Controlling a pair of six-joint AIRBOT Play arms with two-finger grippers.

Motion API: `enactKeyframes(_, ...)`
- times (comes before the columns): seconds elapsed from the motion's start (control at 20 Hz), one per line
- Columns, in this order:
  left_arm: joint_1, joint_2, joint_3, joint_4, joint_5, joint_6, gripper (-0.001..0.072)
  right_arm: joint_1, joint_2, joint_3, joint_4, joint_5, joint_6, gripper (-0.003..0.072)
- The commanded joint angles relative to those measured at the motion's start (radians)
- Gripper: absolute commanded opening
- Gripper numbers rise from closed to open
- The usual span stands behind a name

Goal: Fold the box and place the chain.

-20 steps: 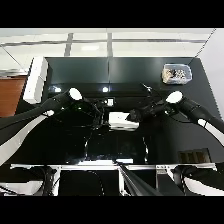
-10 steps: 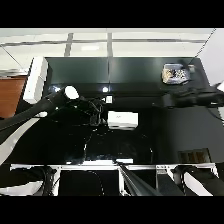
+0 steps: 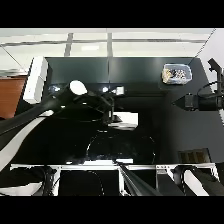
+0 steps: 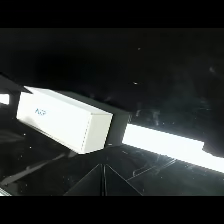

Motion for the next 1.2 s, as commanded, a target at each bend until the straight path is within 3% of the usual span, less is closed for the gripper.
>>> enactKeyframes(0.0,-0.047,-0.132,0.123,-0.025,0.016,-0.08,0.071,-0.009,0.004,0.0,-0.012,0.001,-0.015,0.0017)
enactKeyframes(0.6,-0.041,-0.168,0.158,0.06,-0.109,-0.166,0.071,-0.009,0.004,0.0,-0.012,-0.001,-0.034,0.0017)
enactKeyframes(0.95,-0.053,-0.167,0.183,0.191,-0.154,-0.184,0.071,-0.009,0.004,0.0,-0.013,-0.001,-0.034,0.0018)
enactKeyframes(1.15,-0.11,-0.167,0.214,0.347,-0.152,-0.333,0.071,-0.009,0.004,0.0,-0.013,-0.001,-0.034,0.0017)
